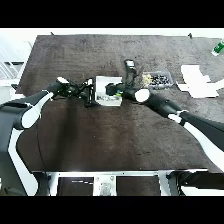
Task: Fold the box and place the chain.
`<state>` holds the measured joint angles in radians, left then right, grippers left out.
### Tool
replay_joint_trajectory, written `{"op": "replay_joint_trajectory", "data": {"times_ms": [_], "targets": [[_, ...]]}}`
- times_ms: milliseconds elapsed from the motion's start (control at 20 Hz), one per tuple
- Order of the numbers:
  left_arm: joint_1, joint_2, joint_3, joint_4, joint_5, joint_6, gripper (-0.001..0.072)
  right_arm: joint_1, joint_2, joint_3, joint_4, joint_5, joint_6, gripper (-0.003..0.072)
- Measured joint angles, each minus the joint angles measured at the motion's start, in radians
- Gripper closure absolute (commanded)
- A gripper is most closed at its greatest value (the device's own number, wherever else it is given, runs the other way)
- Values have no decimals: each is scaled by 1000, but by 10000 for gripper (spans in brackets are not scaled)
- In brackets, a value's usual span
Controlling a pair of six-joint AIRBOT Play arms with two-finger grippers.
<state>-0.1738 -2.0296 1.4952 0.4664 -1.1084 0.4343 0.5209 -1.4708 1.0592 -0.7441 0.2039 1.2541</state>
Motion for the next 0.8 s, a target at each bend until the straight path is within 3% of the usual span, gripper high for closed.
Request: {"op": "replay_joint_trajectory", "data": {"times_ms": [250, 400, 800], "targets": [[0, 0, 0, 0, 0, 0, 240, -205, 87, -144, 2, -2, 24, 330], [0, 0, 0, 0, 0, 0, 240, -319, 62, -170, 6, -3, 56, 256], [0, 0, 0, 0, 0, 0, 240, -398, -166, -17, 35, -3, 79, 254]]}}
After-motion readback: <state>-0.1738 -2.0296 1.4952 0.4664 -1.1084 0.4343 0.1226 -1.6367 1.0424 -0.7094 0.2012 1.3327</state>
